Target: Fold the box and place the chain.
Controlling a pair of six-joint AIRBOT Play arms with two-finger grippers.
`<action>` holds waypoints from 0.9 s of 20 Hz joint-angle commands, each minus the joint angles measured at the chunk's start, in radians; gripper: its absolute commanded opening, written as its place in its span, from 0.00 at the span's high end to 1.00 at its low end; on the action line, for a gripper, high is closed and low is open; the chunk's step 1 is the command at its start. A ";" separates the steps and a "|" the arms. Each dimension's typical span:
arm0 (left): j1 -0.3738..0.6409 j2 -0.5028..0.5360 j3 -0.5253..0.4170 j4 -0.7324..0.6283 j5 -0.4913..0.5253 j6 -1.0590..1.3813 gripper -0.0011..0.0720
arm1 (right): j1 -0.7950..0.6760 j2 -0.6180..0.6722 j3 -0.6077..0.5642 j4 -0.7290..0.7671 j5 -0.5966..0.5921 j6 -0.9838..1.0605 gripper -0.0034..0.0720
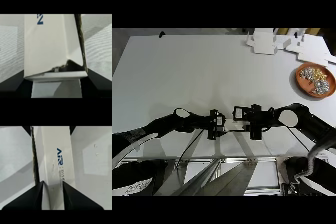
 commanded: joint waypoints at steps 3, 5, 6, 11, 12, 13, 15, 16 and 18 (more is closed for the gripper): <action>0.000 0.000 0.000 0.000 -0.001 0.000 0.97 | 0.001 -0.002 -0.028 0.028 -0.003 0.000 0.55; 0.000 0.000 0.000 0.000 -0.001 0.000 0.97 | 0.001 -0.002 -0.037 0.029 -0.024 0.001 0.55; 0.000 0.000 0.000 0.000 -0.001 0.000 0.97 | 0.001 -0.002 -0.037 0.030 -0.033 0.001 0.56; 0.000 0.000 0.000 0.000 -0.001 0.000 0.97 | 0.001 0.001 -0.037 0.030 -0.044 0.001 0.57; 0.000 0.000 0.000 0.000 -0.001 0.000 0.97 | 0.001 0.001 -0.037 0.031 -0.040 0.001 0.57; 0.000 0.000 0.000 0.000 -0.001 0.000 0.97 | 0.001 0.000 -0.037 0.032 -0.036 0.001 0.57; 0.000 0.000 0.000 0.000 -0.001 0.000 0.97 | 0.001 0.000 -0.039 0.035 -0.025 0.000 0.56; 0.000 0.000 0.000 0.000 -0.001 0.000 0.97 | 0.001 0.000 -0.045 0.041 -0.025 0.000 0.50; 0.000 0.000 0.000 0.000 -0.001 0.000 0.97 | 0.001 0.000 -0.053 0.042 -0.014 0.000 0.47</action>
